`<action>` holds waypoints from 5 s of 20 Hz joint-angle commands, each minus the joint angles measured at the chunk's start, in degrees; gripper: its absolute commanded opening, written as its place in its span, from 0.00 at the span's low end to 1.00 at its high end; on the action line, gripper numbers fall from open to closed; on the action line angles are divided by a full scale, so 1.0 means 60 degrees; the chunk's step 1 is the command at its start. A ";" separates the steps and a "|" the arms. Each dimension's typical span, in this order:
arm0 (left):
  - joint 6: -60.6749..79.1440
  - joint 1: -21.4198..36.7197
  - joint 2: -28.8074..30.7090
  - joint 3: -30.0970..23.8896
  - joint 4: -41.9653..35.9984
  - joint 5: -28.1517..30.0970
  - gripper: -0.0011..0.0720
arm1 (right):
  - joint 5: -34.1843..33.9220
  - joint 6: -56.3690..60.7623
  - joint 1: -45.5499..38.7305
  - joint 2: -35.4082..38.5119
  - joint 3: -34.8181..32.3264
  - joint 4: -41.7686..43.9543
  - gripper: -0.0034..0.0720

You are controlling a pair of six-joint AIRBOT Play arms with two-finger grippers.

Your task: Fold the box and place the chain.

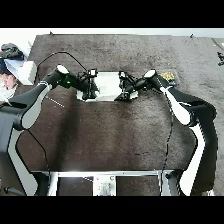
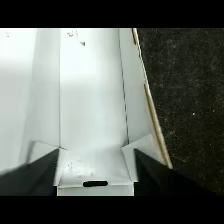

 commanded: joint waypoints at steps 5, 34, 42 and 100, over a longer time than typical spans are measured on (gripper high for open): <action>-0.0299 0.0011 0.0004 -0.0004 -0.0186 -0.0069 0.66 | -0.0004 0.0007 0.0004 -0.0007 0.0004 0.0011 0.64; -0.9803 0.2648 0.3268 -0.3759 0.1089 0.1326 0.03 | -0.0004 0.0007 0.0004 -0.0004 0.0004 0.0011 0.64; -0.9748 0.2645 0.2291 -0.4218 -0.0215 0.1490 0.03 | -0.0004 0.0007 0.0004 -0.0007 0.0004 0.0011 0.64; -2.0123 -0.2193 0.0408 0.1541 0.7085 0.0149 0.54 | -0.0004 0.0007 0.0004 -0.0004 0.0004 0.0011 0.64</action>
